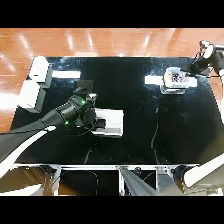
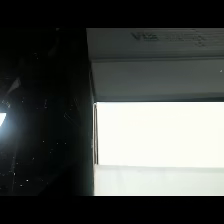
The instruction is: Fold the box and place the chain.
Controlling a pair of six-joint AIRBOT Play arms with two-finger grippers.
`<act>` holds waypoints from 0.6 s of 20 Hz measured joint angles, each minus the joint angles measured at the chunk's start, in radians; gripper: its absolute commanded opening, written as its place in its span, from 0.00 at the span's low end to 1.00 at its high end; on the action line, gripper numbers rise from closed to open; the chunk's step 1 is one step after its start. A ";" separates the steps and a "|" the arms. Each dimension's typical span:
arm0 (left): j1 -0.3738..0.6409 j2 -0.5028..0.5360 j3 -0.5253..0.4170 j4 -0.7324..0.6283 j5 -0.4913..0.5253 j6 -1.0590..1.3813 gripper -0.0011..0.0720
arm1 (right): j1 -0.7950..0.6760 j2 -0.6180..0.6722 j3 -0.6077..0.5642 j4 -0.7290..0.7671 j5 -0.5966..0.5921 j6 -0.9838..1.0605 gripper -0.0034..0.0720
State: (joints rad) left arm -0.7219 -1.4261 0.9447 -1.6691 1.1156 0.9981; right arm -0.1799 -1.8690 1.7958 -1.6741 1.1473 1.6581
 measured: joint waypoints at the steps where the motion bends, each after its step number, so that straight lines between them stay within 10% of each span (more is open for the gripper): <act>1: 0.000 0.000 0.000 0.000 0.000 0.000 0.05 | 0.000 0.027 0.000 0.000 0.001 -0.005 0.08; 12: -0.003 0.000 0.000 0.007 0.002 0.000 0.05 | 0.000 0.369 0.000 0.001 -0.041 -0.025 0.08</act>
